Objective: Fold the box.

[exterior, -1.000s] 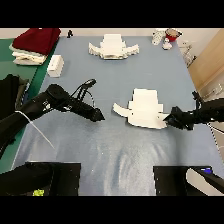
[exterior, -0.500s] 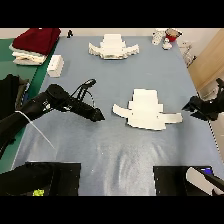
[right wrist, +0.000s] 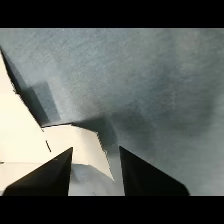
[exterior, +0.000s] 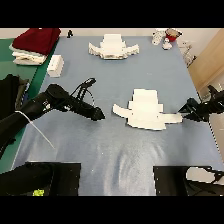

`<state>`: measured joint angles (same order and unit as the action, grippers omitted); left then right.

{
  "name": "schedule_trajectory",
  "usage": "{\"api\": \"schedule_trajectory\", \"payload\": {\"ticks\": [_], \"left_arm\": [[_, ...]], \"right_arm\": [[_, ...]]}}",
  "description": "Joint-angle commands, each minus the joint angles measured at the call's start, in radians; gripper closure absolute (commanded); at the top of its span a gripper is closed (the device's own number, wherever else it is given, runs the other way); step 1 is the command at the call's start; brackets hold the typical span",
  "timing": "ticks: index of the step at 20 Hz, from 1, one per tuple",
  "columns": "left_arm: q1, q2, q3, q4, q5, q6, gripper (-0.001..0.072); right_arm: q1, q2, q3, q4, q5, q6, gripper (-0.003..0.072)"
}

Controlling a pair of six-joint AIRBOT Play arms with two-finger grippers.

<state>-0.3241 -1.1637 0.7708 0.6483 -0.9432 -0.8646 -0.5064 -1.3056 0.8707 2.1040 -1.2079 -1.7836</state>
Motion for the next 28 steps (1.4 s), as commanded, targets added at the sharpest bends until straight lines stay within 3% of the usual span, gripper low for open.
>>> {"api": "schedule_trajectory", "payload": {"ticks": [1,4,6,8,9,10,11,12,16,19,20,22,25,28], "left_arm": [[-0.001,0.001,0.0,-0.003,-0.003,0.0,0.042],[-0.001,0.0,0.0,-0.003,-0.002,0.0,0.042],[-0.001,0.0,0.0,-0.003,-0.002,0.0,0.042],[-0.001,0.0,0.0,-0.003,-0.006,-0.001,0.042],[-0.001,0.0,0.0,-0.003,-0.009,-0.001,0.0421],[-0.001,0.001,0.0,-0.007,-0.01,-0.001,0.042],[-0.001,0.001,0.0,-0.023,-0.01,-0.001,0.0421],[-0.001,0.001,0.0,-0.046,-0.01,-0.001,0.0421],[0.005,0.001,0.011,-0.069,-0.011,-0.039,0.042],[0.034,0.001,0.037,-0.069,-0.071,-0.053,0.0418],[0.051,0.001,0.043,-0.07,-0.102,-0.057,0.0405],[0.088,0.0,0.045,-0.066,-0.145,-0.099,0.0218],[0.128,0.0,0.045,-0.066,-0.168,-0.102,0.0215],[0.131,0.001,0.045,-0.066,-0.139,-0.1,0.0215]], "right_arm": [[0.024,-0.068,0.002,0.063,-0.037,-0.073,0.0255],[0.071,-0.071,-0.008,0.063,-0.039,-0.082,0.0258],[0.108,-0.071,-0.018,0.066,-0.037,-0.085,0.0358],[0.138,-0.07,-0.018,0.068,-0.039,-0.092,0.0401],[0.152,-0.07,-0.018,0.07,-0.04,-0.093,0.0473],[0.166,-0.068,-0.018,0.07,-0.041,-0.095,0.0595],[0.183,-0.062,-0.018,0.071,-0.043,-0.095,0.0663],[0.204,-0.05,-0.018,0.079,-0.05,-0.109,0.0685],[0.321,0.058,-0.066,0.123,-0.038,-0.154,0.0685],[0.429,0.209,-0.225,0.162,0.025,-0.154,0.0685],[0.467,0.264,-0.29,0.191,0.047,-0.154,0.0685],[0.554,0.378,-0.402,0.227,0.097,-0.154,0.0685],[0.653,0.494,-0.485,0.218,0.188,-0.103,0.0673],[0.683,0.495,-0.49,0.211,0.194,0.016,0.0666]]}}
